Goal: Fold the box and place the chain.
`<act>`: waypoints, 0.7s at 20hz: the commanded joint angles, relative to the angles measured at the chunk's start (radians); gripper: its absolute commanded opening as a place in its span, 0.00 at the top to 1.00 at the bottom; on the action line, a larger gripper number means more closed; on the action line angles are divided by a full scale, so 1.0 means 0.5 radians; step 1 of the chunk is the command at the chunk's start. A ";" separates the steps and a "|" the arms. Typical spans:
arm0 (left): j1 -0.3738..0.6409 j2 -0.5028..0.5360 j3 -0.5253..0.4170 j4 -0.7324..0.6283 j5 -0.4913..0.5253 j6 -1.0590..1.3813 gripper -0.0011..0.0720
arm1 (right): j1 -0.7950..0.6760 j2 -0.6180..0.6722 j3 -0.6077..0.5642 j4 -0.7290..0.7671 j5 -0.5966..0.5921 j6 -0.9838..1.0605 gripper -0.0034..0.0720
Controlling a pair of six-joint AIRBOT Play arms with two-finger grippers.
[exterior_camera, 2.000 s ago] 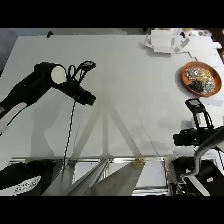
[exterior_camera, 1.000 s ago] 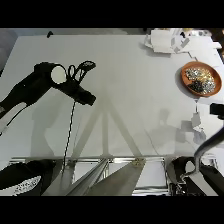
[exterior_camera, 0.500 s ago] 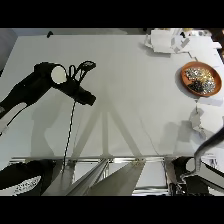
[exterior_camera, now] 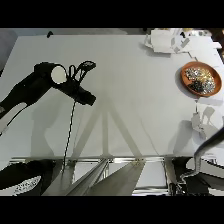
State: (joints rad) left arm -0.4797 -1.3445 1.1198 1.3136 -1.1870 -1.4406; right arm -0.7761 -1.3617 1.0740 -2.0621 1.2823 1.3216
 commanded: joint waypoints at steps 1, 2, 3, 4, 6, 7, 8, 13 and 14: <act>-0.002 -0.001 -0.001 0.000 0.001 0.001 0.97 | -0.011 -0.133 0.002 -0.045 -0.007 -0.026 0.33; -0.002 -0.001 -0.001 0.000 0.001 0.001 0.97 | -0.011 -0.159 0.002 -0.067 -0.006 -0.019 0.39; -0.002 -0.001 -0.001 0.000 0.001 0.001 0.97 | -0.011 -0.188 0.002 -0.101 -0.001 -0.017 0.51; -0.002 -0.001 -0.001 0.000 0.001 0.001 0.97 | -0.011 -0.217 0.002 -0.143 -0.008 0.022 0.51; -0.002 -0.001 -0.001 0.000 0.001 0.001 0.97 | -0.010 -0.283 0.002 -0.177 -0.025 0.082 0.51; -0.002 -0.001 -0.001 0.000 0.001 0.001 0.97 | -0.010 -0.314 0.002 -0.185 -0.032 0.089 0.52; -0.002 -0.001 -0.001 0.000 0.001 0.001 0.97 | -0.010 -0.341 0.002 -0.214 -0.040 0.136 0.53; -0.002 -0.001 -0.001 0.000 0.001 0.001 0.97 | -0.008 -0.378 0.005 -0.220 -0.012 0.188 0.89; -0.002 -0.001 -0.001 0.000 0.001 0.001 0.97 | 0.012 -0.365 0.005 -0.207 0.005 0.164 0.93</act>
State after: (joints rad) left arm -0.4797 -1.3445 1.1198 1.3136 -1.1866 -1.4406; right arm -0.7780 -1.5406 1.0752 -2.1677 1.2697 1.3994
